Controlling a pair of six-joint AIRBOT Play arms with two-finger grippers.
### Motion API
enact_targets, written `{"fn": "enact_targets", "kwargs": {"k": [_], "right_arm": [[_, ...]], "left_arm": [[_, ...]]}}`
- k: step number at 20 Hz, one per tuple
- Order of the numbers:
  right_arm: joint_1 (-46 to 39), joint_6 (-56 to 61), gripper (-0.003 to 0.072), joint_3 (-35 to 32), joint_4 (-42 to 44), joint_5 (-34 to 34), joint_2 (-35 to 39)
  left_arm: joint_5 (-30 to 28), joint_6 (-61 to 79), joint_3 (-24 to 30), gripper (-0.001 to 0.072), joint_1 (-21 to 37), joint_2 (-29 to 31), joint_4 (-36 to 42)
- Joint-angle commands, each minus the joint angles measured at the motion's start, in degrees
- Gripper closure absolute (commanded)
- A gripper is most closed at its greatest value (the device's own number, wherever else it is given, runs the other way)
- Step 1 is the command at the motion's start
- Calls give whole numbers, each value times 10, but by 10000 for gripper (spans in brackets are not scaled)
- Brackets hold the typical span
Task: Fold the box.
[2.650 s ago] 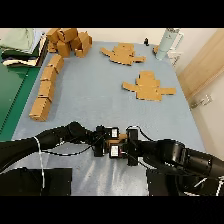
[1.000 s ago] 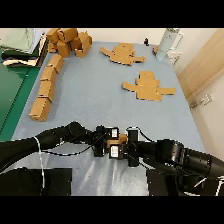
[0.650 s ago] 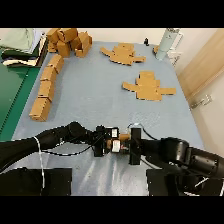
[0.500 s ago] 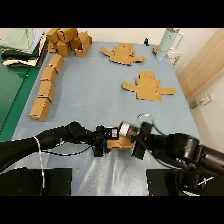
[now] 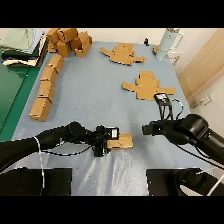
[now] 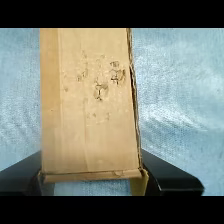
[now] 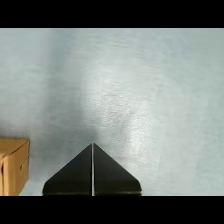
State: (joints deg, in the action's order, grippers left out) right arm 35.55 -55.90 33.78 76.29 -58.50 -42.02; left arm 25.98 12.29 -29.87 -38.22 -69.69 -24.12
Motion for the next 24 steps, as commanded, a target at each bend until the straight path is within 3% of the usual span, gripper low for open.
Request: {"fn": "enact_targets", "kwargs": {"k": [1, 3, 6, 9, 11, 13, 17, 24], "right_arm": [[-56, 66, 679, 1, 11, 26, -8], [-69, 75, 679, 1, 11, 30, -8], [-75, 75, 679, 0, 6, 37, -9], [-75, 75, 679, 0, 4, 60, -9], [-75, 75, 679, 0, 4, 73, -13], [-75, 75, 679, 1, 2, 76, -22], [-75, 74, 679, 1, 7, 75, -41], [-75, 72, 679, 1, 18, 75, -45]], "left_arm": [[-1, -72, -5, 107, 10, 28, 0], [3, -182, -4, 106, 35, 81, -72], [23, -447, 3, 106, 105, 175, -270], [109, -568, 32, 106, 191, 243, -394], [168, -566, 66, 107, 232, 263, -395], [195, -549, 102, 106, 225, 260, -389], [172, -554, 114, 107, 173, 256, -387], [170, -554, 114, 106, 168, 256, -365]]}}
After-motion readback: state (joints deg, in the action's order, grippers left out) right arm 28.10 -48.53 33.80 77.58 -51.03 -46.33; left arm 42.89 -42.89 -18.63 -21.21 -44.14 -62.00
